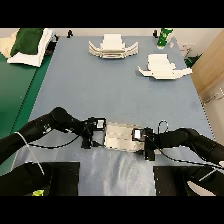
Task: Fold the box.
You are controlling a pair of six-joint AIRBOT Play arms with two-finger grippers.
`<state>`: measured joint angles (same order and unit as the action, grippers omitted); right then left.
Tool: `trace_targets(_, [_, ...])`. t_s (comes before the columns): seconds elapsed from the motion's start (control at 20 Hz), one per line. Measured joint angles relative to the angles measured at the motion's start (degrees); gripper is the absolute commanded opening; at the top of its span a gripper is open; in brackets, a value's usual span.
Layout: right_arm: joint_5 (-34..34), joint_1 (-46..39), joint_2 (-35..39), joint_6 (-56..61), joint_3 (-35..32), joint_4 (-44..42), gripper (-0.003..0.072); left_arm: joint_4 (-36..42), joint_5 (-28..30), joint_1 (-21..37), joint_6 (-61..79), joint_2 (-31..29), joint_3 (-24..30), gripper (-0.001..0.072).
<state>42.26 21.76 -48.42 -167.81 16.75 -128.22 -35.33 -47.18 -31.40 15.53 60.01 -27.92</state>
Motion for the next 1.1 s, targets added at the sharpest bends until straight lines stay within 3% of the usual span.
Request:
trace_targets(0.4, [0.07, 0.0, 0.0, 0.02, 0.0, 0.02, 0.0532, 4.17, 2.99, -4.15, 4.0, 4.48, 0.11, 0.0695])
trace_targets(1.1, [0.13, 0.02, 0.0, -0.04, 0.0, 0.0, 0.0533, 5.16, 4.07, -8.02, -3.19, 5.27, 2.29, 0.0683])
